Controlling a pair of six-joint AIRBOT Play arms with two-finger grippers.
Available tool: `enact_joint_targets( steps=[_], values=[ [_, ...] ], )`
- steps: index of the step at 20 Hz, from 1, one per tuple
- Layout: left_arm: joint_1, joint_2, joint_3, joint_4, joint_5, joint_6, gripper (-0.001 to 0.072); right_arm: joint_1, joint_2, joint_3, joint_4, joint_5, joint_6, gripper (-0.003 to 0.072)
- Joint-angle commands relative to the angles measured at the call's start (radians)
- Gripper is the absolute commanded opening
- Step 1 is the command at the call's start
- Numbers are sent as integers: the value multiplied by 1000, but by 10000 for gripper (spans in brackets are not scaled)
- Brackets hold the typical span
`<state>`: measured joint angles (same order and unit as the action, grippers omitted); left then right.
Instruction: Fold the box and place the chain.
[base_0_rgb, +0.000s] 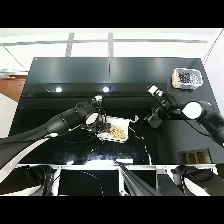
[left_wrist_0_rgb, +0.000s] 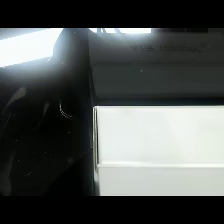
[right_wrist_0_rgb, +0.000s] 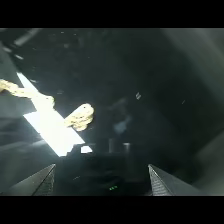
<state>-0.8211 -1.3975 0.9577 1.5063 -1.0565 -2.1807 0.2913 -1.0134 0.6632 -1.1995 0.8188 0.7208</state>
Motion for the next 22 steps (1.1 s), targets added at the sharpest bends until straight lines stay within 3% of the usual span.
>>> enact_joint_targets(
  steps=[1,6,15,22],
  values=[
    [0,0,0,0,1,0,32,14,-92,-15,74,-139,-232,711],
    [1,0,0,0,1,0,32,14,-196,-15,312,-148,-507,704],
    [1,0,0,0,1,0,32,14,-220,-15,318,-60,-519,704],
    [1,0,0,0,1,0,32,18,-233,-15,336,-161,-493,704]
  ],
)
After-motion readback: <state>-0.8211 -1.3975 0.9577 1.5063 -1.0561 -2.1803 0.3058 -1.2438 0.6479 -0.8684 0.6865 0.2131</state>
